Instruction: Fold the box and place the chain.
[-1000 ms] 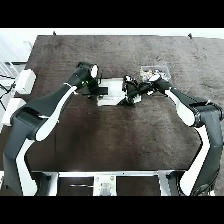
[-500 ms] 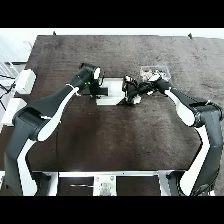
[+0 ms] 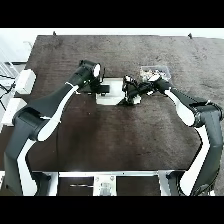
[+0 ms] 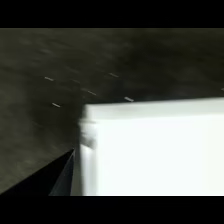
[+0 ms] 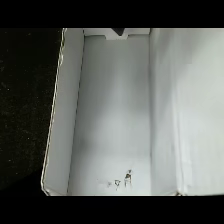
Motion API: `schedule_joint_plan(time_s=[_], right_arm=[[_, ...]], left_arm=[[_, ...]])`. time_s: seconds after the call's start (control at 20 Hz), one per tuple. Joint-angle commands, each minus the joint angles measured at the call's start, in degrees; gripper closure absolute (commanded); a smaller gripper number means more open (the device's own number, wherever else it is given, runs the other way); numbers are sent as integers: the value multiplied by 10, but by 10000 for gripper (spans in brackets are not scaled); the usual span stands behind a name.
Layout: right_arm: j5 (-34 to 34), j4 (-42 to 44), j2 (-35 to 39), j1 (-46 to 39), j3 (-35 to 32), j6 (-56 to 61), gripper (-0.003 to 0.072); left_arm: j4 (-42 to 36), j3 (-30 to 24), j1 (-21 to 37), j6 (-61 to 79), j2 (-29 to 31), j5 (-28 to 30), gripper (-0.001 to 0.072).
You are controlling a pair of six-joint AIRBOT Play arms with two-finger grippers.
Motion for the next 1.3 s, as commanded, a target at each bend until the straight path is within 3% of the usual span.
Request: schedule_joint_plan(time_s=[0.0, 0.05, 0.1, 0.5, 0.65, 0.85, 1.1, 1.25], right_arm=[[0, 0, 0, 0, 0, 1, 105], [0, 0, 0, 0, 0, 1, 105], [0, 0, 0, 0, 0, 1, 105], [0, 0, 0, 0, 0, 1, 105], [0, 0, 0, 0, 0, 1, 105], [0, 0, 0, 0, 0, 1, 105], [0, 0, 0, 0, 0, 1, 105], [0, 0, 0, 0, 0, 1, 105]], left_arm=[[-14, 34, 5, 9, 1, -49, 276], [-26, 40, 8, 19, 2, -63, 162], [-32, 40, 13, 28, 6, -73, 141], [-43, 33, 51, 113, 82, -104, 138], [-42, 7, 55, 139, 122, -62, 138], [-82, -81, 73, 213, 178, 9, 137], [-353, -276, 158, 552, 261, 163, 139], [-426, -339, 190, 733, 264, 174, 139]])
